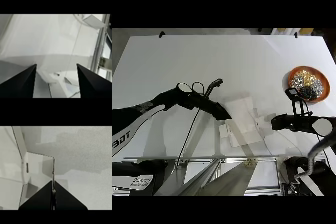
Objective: Fold the box and place the chain.
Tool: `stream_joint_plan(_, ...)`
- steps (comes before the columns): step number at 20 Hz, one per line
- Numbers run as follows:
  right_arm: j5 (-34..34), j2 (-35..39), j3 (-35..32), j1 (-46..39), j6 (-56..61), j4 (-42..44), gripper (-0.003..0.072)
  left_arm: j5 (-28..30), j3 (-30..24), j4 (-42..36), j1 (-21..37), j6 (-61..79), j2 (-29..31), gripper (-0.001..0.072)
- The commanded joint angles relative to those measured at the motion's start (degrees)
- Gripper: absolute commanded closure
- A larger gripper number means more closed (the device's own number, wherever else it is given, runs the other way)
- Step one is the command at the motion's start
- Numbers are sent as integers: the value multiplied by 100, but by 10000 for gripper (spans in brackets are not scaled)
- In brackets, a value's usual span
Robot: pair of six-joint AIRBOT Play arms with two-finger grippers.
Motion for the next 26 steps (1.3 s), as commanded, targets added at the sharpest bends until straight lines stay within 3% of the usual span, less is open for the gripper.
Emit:
stream_joint_plan(1, -4, 4, -2, 7, 2, 0, 666, -717, 4, 455, 459, -483, 175, 156)
stream_joint_plan(5, -87, 4, -2, 7, 0, 0, 666, -535, 2, 564, 809, -968, 249, 155)
stream_joint_plan(11, -131, 4, -2, 7, 0, 0, 666, 492, 2, 129, 31, -772, -94, 154)
stream_joint_plan(19, -142, 4, -4, 7, 0, 0, 666, 988, 2, -372, -485, -651, -413, 171)
stream_joint_plan(20, -142, 4, -4, 7, 0, 0, 666, 951, 4, -374, -509, -649, -411, 274)
stream_joint_plan(21, -142, 4, -4, 7, 0, 0, 666, 861, 2, -363, -507, -643, -411, 330)
stream_joint_plan(22, -142, 4, -4, 7, 0, 0, 666, 761, 4, -317, -492, -638, -411, 331)
stream_joint_plan(24, -140, 4, -4, 7, 0, 0, 666, 483, 4, -133, -407, -575, -404, 464)
stream_joint_plan(25, -140, 4, -4, 7, 0, 0, 666, 337, 4, -81, -350, -520, -398, 470)
stream_joint_plan(26, -142, 4, -4, 7, 0, 0, 666, 251, 4, -85, -302, -507, -393, 567)
